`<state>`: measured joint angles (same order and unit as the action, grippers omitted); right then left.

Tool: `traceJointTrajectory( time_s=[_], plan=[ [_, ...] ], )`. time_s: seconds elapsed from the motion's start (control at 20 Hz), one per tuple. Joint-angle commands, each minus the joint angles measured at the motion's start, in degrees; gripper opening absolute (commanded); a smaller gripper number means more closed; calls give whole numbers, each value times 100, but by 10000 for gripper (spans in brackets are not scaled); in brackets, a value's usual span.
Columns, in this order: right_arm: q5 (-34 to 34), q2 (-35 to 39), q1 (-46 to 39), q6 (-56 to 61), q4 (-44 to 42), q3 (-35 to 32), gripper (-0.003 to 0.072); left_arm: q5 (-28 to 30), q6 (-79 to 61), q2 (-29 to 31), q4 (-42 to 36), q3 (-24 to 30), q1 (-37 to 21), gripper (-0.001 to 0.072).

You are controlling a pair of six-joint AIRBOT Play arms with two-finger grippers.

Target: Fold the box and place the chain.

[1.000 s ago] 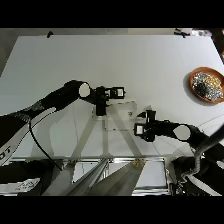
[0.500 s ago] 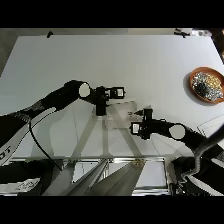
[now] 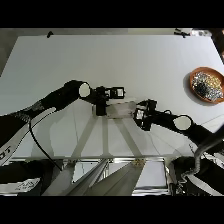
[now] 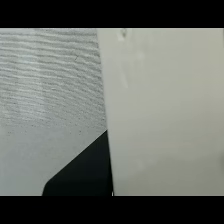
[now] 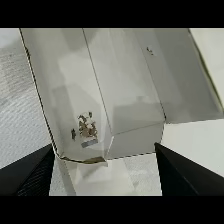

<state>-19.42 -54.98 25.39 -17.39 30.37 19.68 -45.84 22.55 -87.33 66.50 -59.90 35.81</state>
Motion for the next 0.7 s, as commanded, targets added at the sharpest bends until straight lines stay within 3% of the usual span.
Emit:
traceJointTrajectory(
  time_s=[0.0, 0.35, 0.65],
  plan=[
    [-415, -4, -275, -98, -116, 57, 689, 0, -2, 2, 0, 2, 0, 11],
    [-553, -61, -623, -175, -400, 66, 689, 0, -2, 2, 0, 2, 0, 11],
    [-656, -621, -625, -1362, -1314, 68, 689, 0, -2, 2, 0, 2, 0, 11]
  ],
)
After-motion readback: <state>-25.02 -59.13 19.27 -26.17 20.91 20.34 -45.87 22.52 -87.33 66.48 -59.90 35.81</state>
